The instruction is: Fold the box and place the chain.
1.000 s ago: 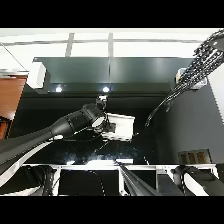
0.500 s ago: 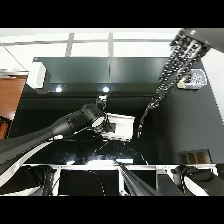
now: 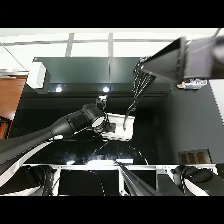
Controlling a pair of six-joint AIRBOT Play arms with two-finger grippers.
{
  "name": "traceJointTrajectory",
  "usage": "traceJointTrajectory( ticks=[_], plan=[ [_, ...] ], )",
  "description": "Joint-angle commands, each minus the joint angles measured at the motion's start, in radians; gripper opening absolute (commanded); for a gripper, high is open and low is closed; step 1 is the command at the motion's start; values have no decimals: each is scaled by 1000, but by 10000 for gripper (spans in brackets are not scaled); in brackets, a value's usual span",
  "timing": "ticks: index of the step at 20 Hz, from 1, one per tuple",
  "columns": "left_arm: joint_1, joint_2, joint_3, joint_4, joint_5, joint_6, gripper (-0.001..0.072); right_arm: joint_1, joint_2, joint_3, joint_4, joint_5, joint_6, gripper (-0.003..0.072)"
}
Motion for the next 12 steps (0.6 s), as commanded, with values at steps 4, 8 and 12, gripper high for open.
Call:
traceJointTrajectory(
  ticks=[4, 8, 12],
  plan=[
    [1, 0, 0, 1, 0, 0, 25, 47, -1, -221, -108, -14, 4, 12],
    [1, 0, 0, 0, -1, 0, 25, 46, 0, -257, -261, 29, 45, 13],
    [1, 0, 0, 1, 0, 0, 25, 49, 0, -302, -280, 87, 60, 12]
  ],
)
